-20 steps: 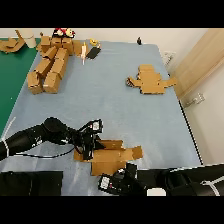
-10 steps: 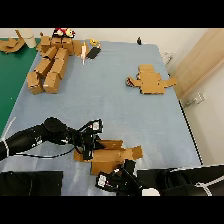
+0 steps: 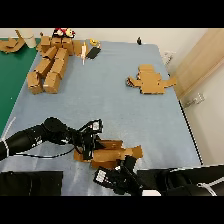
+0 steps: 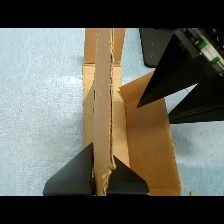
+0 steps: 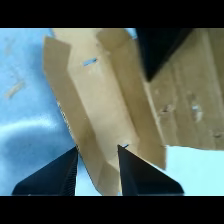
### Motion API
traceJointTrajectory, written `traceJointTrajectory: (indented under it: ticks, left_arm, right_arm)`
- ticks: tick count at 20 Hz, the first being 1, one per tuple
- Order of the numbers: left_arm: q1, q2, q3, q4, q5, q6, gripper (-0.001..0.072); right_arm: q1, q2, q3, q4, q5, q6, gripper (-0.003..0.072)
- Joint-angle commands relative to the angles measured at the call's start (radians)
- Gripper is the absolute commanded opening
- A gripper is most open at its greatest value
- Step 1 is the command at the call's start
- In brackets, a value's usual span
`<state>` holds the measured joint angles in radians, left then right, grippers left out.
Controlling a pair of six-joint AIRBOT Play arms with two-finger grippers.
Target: Fold the box.
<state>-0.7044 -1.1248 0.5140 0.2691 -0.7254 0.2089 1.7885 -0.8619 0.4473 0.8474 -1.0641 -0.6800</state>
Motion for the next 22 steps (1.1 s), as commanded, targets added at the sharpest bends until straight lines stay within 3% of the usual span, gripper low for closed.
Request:
traceJointTrajectory:
  ticks: [1,3,4,5,6,15,22]
  left_arm:
    - [0.000,0.001,0.000,0.000,0.000,0.000,0.0012]
    - [0.000,0.001,0.000,0.000,0.000,0.000,0.0012]
    - [0.000,0.001,0.000,0.000,0.000,0.000,0.0012]
    - [0.000,0.001,0.000,0.000,0.000,0.000,0.0012]
    - [0.000,0.001,0.000,0.000,0.000,0.000,0.0012]
    - [0.000,0.000,0.000,0.000,0.000,0.000,0.0012]
    - [0.000,0.001,0.000,0.000,0.000,0.000,0.0012]
  right_arm:
    - [0.000,0.002,0.004,-0.035,-0.016,0.036,0.0376]
    - [0.000,0.002,0.004,-0.038,-0.017,0.036,0.0377]
    - [0.000,0.002,0.005,-0.047,-0.026,0.035,0.0449]
    - [0.000,0.003,0.004,-0.051,-0.043,0.033,0.0605]
    - [0.000,0.003,0.004,-0.054,-0.043,0.032,0.0707]
    - [-0.106,0.037,-0.011,-0.025,-0.049,-0.022,0.0706]
    - [-0.143,0.265,-0.138,-0.019,0.030,-0.089,0.0707]
